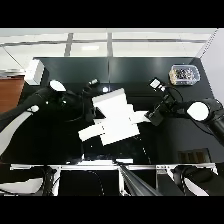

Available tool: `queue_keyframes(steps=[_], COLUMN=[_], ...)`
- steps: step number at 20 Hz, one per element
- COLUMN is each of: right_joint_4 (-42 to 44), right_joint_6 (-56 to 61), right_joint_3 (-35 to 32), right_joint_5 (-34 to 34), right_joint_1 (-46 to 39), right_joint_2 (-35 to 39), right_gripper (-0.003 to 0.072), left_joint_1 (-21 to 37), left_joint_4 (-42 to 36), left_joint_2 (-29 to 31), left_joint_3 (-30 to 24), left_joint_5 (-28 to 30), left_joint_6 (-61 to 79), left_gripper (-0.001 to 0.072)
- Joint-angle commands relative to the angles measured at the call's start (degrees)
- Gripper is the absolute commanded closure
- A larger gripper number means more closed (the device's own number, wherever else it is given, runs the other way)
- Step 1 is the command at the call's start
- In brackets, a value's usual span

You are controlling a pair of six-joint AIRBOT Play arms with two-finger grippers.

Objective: Fold the box and place the chain.

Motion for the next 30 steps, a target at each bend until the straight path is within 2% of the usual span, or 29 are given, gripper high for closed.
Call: queue_keyframes(steps=[1,4,6,11,13,19,27,30], right_joint_4=[1.0,4.9,7.3,23.5,24.3,24.3,24.0,24.0], right_joint_6=[-0.3,-12.9,-19.5,-40.1,-48.4,-56.8,-56.8,-56.2], right_joint_3=[0.8,-1.6,-4.4,-11.8,-12.8,-12.9,-12.9,-12.9], right_joint_5=[1.3,1.0,0.2,-1.6,0.6,0.3,-14.3,-15.1], right_joint_1=[-0.1,-0.1,-0.1,0.1,1.6,6.5,13.0,13.1], right_joint_2=[-0.1,-0.1,-0.2,-0.8,-1.5,-6.3,-11.3,-11.5], right_gripper=[-0.0021,-0.0021,-0.0021,-0.0022,-0.0021,-0.0021,-0.0021,-0.002], left_joint_1=[-5.2,-9.2,-10.1,-10.0,-10.0,-10.0,-10.0,-10.0], left_joint_4=[4.2,9.9,10.2,9.4,8.8,8.8,8.8,8.8], left_joint_2=[0.9,0.5,0.4,0.2,0.2,0.2,0.2,0.2], left_joint_3=[-1.6,-1.6,-1.6,-1.6,-1.6,-1.6,-1.6,-1.6], left_joint_5=[11.6,19.2,22.3,21.8,21.7,21.8,21.8,21.8], left_joint_6=[19.1,21.0,20.4,18.8,18.6,18.6,18.6,18.6], left_gripper=[0.0687,0.0688,0.0687,0.0687,0.0687,0.0687,0.0687,0.0687])
